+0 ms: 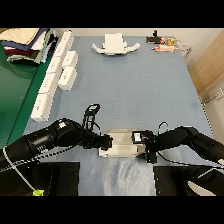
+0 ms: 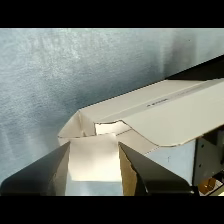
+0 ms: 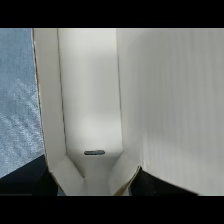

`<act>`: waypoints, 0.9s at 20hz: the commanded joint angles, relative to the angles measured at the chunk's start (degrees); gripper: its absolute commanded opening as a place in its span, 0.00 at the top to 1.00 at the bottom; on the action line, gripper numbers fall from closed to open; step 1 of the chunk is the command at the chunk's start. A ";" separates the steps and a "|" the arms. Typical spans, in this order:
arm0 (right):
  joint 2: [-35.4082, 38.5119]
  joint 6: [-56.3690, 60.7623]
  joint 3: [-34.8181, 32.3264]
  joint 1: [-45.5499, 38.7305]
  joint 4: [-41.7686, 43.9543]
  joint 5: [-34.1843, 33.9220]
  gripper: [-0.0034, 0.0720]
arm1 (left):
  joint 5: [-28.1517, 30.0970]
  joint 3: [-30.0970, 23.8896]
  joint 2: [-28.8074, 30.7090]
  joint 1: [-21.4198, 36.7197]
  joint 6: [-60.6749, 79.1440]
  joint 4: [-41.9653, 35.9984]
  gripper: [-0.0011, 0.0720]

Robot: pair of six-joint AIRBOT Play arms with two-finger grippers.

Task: Fold the box.

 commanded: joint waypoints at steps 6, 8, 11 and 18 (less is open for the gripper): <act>-0.02 0.00 -0.02 0.02 0.02 0.00 0.26 | 0.33 0.79 -0.07 -0.04 -0.07 -2.69 0.35; -0.02 0.00 -0.02 0.02 0.00 0.00 0.26 | 0.33 0.79 -0.04 -0.04 -0.07 -2.89 0.35; 0.00 0.00 -0.02 0.02 0.02 0.00 0.26 | 0.13 0.85 -0.02 -0.04 0.09 -3.48 0.35; 0.00 0.00 -0.02 0.02 0.02 0.00 0.26 | -16.28 5.97 5.75 3.15 0.50 1.99 0.35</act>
